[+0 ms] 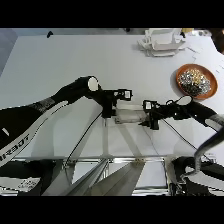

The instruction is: Fold the box and place the chain.

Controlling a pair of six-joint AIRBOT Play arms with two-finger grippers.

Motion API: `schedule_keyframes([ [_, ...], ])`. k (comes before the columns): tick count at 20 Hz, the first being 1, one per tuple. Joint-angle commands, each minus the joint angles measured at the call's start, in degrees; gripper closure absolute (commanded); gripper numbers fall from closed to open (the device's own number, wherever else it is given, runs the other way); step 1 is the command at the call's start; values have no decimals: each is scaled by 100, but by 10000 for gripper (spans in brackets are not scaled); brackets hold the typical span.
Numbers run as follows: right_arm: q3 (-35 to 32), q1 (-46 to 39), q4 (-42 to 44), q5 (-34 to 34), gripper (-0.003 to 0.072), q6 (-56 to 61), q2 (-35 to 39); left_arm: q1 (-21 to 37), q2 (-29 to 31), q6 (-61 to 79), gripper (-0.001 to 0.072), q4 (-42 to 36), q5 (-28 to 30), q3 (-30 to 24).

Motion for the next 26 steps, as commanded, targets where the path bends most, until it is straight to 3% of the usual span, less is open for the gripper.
schedule_keyframes([
  [1, -2, -4, 24, -17, 348, 35, 0, 0, 286, -529, 167, 693, -422, 13],
  [7, -2, -4, 24, -17, 348, 35, 0, -4, 1235, -1775, 180, 1853, -1276, 13],
  [9, -2, -4, 26, -17, 348, 35, 0, -7, 1506, -2000, 326, 1784, -1325, 13],
  [11, -2, -4, 24, -17, 348, 35, 0, -72, 1659, -2131, 647, 1421, -1349, 13],
  [12, -2, -4, 26, -17, 348, 35, 0, -162, 1674, -2092, 706, 1117, -1373, 11],
  [15, -2, -4, 24, -13, 348, 35, 0, -634, 1639, -2087, 706, 284, -1193, 11],
  [17, -2, -4, 24, -15, 348, 35, 0, -990, 1561, -2090, 706, 116, -682, 11],
  [20, -2, -4, 24, -13, 348, 35, 0, -1296, 1270, -2411, 706, 142, 564, 11],
  [23, -2, -4, 26, -13, 348, 35, 0, -1180, 898, -3703, 707, 433, 1803, 11],
  [26, -2, -4, 26, -15, 348, 35, 0, -894, 675, -5027, 707, 999, 2651, 11],
])
